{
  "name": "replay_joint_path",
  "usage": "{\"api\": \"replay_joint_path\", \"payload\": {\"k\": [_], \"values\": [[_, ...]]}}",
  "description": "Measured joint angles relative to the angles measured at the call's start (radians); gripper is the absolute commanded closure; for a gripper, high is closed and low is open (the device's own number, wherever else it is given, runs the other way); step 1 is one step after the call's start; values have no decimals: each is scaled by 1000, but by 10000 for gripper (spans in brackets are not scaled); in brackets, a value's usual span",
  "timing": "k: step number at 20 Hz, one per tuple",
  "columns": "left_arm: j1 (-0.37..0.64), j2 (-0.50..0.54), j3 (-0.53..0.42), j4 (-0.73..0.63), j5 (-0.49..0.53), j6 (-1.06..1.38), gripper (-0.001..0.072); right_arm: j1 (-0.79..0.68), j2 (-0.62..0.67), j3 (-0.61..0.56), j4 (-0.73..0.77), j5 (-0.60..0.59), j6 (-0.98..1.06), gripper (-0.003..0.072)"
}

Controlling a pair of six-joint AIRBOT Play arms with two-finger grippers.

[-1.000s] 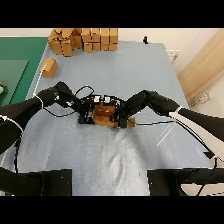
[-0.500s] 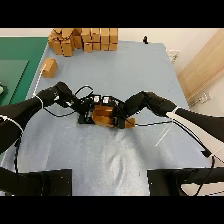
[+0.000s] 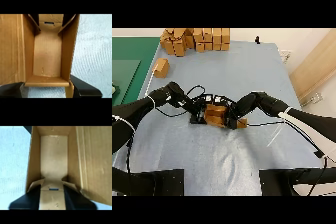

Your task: Fold the box.

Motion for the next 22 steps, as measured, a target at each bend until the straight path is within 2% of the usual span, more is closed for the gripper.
{"api": "replay_joint_path", "payload": {"k": [1, 3, 7, 9, 15, 18, 22], "values": [[0, 0, 0, 2, 1, 4, 541, 0, 1, 0, -17, -34, 46, 610], [-1, -1, 0, 5, 6, 18, 541, -1, 2, 2, -69, -106, 140, 676], [-2, 0, 0, 4, 7, 14, 541, -3, 22, -3, -121, -175, 188, 678], [-2, 0, 0, 4, 6, 12, 541, -10, 56, -1, -111, -160, 211, 679], [0, 0, 0, 3, 0, 9, 541, -118, 236, -23, 71, -106, 290, 681], [0, 0, 0, 2, 0, 8, 541, -214, 381, -117, 115, -47, 397, 680], [0, 0, 0, 2, 0, 6, 541, -380, 583, -340, 126, 27, 656, 681]]}}
